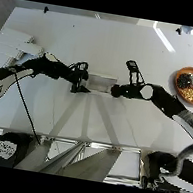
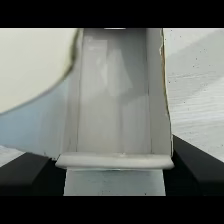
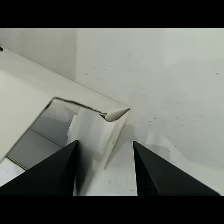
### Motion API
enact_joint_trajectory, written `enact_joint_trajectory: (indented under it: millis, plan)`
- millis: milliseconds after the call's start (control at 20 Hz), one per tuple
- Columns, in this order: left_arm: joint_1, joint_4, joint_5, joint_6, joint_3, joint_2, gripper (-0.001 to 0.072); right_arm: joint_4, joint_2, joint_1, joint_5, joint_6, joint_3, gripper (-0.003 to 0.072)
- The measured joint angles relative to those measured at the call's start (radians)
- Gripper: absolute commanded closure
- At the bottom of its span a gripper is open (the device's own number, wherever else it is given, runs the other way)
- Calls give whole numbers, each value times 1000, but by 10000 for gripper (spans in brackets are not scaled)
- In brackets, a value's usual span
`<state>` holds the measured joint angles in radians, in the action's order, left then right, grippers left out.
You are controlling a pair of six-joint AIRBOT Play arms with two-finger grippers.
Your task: Fold the box and place the chain.
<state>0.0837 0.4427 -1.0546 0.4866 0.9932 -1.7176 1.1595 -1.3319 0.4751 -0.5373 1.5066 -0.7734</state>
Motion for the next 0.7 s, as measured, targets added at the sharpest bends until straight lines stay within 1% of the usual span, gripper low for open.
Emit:
enact_joint_trajectory:
  millis: [200, 500, 700]
  plan:
    - [0, 0, 0, 0, 0, 0, 336, 178, -42, 40, -66, 192, -65, 314]
    - [-1, 5, 0, 3, 0, 0, 336, 339, -109, 117, -154, 391, -163, 318]
    - [-1, 3, 0, 2, 0, 0, 336, 484, -147, 158, -264, 562, -235, 335]
